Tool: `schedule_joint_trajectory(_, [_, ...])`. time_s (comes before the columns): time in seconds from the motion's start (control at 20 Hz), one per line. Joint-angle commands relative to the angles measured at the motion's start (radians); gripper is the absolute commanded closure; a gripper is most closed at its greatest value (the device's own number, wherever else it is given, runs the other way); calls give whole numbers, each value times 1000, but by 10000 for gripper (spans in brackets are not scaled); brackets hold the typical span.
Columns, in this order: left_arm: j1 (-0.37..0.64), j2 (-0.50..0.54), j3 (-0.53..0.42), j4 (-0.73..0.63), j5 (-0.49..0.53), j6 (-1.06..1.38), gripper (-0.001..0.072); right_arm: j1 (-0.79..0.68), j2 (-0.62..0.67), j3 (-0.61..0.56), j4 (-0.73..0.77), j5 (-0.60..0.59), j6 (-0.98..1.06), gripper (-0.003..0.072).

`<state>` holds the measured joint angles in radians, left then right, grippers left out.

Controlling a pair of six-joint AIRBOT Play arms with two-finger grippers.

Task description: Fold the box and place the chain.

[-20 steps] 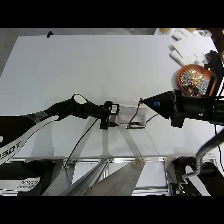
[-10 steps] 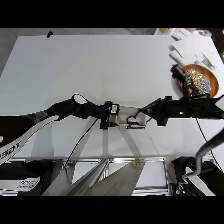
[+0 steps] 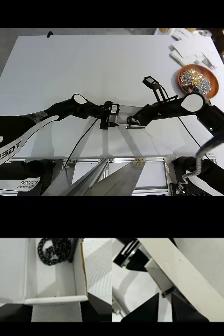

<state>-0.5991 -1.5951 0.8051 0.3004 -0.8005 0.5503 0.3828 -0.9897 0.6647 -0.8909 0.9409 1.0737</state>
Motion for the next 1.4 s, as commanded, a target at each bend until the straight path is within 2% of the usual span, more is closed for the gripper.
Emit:
schedule_joint_trajectory(0.0, [0, 0, 0, 0, 0, 0, 561, 29, -24, 4, -45, -64, 92, 496])
schedule_joint_trajectory(0.25, [0, 0, 0, 0, 0, 0, 561, 29, 38, 23, -82, 78, 125, 509])
schedule_joint_trajectory(0.35, [0, 0, 0, 0, 0, 0, 561, 29, 99, 23, -199, 124, 193, 515])
schedule_joint_trajectory(0.45, [0, 0, 0, 0, 0, 0, 561, 28, 163, 23, -390, 161, 345, 540])
schedule_joint_trajectory(0.5, [0, 0, 0, 0, 0, 0, 561, 28, 183, 22, -497, 179, 446, 616])
schedule_joint_trajectory(0.55, [0, 0, 0, 0, 0, 0, 561, 23, 188, 21, -574, 194, 515, 629])
schedule_joint_trajectory(0.65, [0, 0, 0, 0, 0, 0, 561, -17, 180, 1, -604, 190, 575, 630])
schedule_joint_trajectory(0.85, [0, 0, 0, 0, 0, 0, 561, -48, 126, -60, -597, 108, 625, 648])
schedule_joint_trajectory(0.9, [0, 0, 0, 0, 0, 0, 561, -48, 102, -63, -597, 84, 631, 644])
schedule_joint_trajectory(0.95, [0, 0, 0, 0, 0, 0, 561, -48, 73, -63, -593, 55, 631, 591])
schedule_joint_trajectory(1.0, [0, 0, 0, 0, 0, 0, 561, -48, 47, -63, -589, 28, 632, 483])
schedule_joint_trajectory(1.05, [0, 0, 0, 0, 0, 0, 561, -48, 19, -63, -577, 5, 632, 436])
schedule_joint_trajectory(1.35, [0, 0, 0, 0, 0, 0, 561, -48, -138, -63, -507, -65, 674, 437])
